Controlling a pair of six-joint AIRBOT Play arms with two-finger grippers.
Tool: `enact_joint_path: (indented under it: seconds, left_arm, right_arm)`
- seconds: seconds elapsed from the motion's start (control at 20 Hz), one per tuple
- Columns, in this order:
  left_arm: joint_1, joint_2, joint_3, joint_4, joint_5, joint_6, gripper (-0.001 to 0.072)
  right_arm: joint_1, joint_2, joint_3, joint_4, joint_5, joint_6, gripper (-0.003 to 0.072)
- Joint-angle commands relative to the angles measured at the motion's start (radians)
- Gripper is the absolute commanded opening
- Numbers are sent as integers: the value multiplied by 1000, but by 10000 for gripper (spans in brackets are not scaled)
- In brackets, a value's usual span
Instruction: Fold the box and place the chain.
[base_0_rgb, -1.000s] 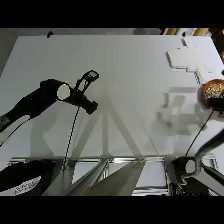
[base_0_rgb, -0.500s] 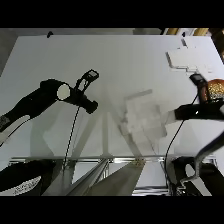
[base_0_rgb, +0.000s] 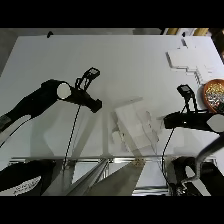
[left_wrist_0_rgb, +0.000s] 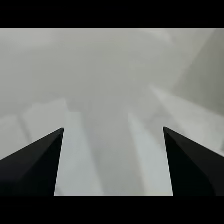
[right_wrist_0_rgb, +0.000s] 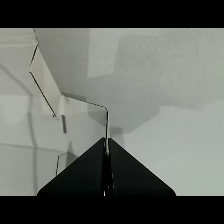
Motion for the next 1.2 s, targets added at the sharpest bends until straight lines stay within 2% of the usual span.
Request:
enact_joint_path:
  seconds: [0.0, 0.05, 0.15, 0.5, 0.55, 0.65, 0.7, 0.75, 0.8, 0.85, 1.15]
  left_arm:
    - [-1, -39, 0, -296, -4, 268, 701]
    - [-1, -59, 0, -397, -13, 344, 695]
    - [-1, -95, 0, -503, -29, 391, 695]
    - [-11, -142, 0, -505, -76, 393, 692]
    - [-17, -143, 0, -510, -75, 393, 673]
    - [-27, -153, 0, -523, -102, 428, 301]
    - [-35, -164, 0, -545, -117, 481, 279]
    - [-43, -174, 0, -573, -124, 514, 281]
    - [-49, -188, 0, -607, -123, 554, 336]
    - [-51, -200, 0, -645, -122, 583, 440]
    - [-50, -301, 0, -821, -118, 677, 517]
  right_arm:
    - [5, 2, -5, 4, -16, 2, 16]
    - [5, 2, -5, 3, -16, 2, 16]
    - [5, 2, -5, 3, -16, 2, 16]
    - [5, 2, -5, 5, -16, 2, 16]
    - [5, 2, -5, 5, -16, 2, 16]
    - [5, 2, -5, 6, -16, 2, 16]
    - [5, 2, -5, 6, -16, 3, 16]
    - [5, 2, -5, 6, -16, 2, 16]
    - [5, 2, -5, 6, -16, 2, 16]
    - [5, 2, -5, 6, -15, 2, 16]
    - [5, 2, -5, 6, -15, 2, 16]
